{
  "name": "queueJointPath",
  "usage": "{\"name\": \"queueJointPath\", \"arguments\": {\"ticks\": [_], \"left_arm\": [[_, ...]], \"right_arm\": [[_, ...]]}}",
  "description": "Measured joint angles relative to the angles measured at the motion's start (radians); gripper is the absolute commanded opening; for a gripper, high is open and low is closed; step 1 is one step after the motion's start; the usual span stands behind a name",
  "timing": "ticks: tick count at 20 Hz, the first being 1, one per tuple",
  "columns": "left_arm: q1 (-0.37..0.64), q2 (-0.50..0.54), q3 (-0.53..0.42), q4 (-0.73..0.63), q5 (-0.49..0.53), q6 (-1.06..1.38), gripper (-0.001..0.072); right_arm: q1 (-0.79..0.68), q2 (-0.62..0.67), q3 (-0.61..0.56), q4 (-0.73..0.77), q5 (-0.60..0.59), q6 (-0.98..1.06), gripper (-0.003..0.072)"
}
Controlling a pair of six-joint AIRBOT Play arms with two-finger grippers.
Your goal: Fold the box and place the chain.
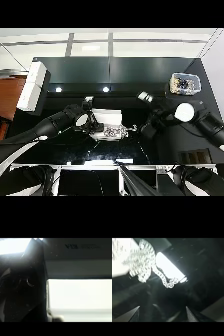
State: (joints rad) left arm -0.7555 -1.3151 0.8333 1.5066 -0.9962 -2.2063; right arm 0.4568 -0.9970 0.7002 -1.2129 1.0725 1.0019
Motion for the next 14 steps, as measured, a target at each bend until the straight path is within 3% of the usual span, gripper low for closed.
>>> {"name": "queueJointPath", "arguments": {"ticks": [4, 6, 10, 14], "left_arm": [[0.000, 0.000, 0.000, 0.000, -0.007, 0.000, 0.0030], [0.000, 0.000, 0.000, 0.000, -0.008, 0.000, 0.0030], [0.000, 0.000, 0.000, 0.000, -0.010, 0.000, 0.0029], [0.000, 0.000, 0.000, 0.000, -0.010, 0.000, 0.0030]], "right_arm": [[0.071, -0.008, -0.130, 0.047, -0.244, -0.304, 0.0706], [0.091, -0.032, -0.156, 0.141, -0.332, -0.455, 0.0706], [0.106, -0.091, -0.178, 0.347, -0.408, -0.760, 0.0705], [0.111, -0.151, -0.184, 0.490, -0.435, -0.940, 0.0705]]}}
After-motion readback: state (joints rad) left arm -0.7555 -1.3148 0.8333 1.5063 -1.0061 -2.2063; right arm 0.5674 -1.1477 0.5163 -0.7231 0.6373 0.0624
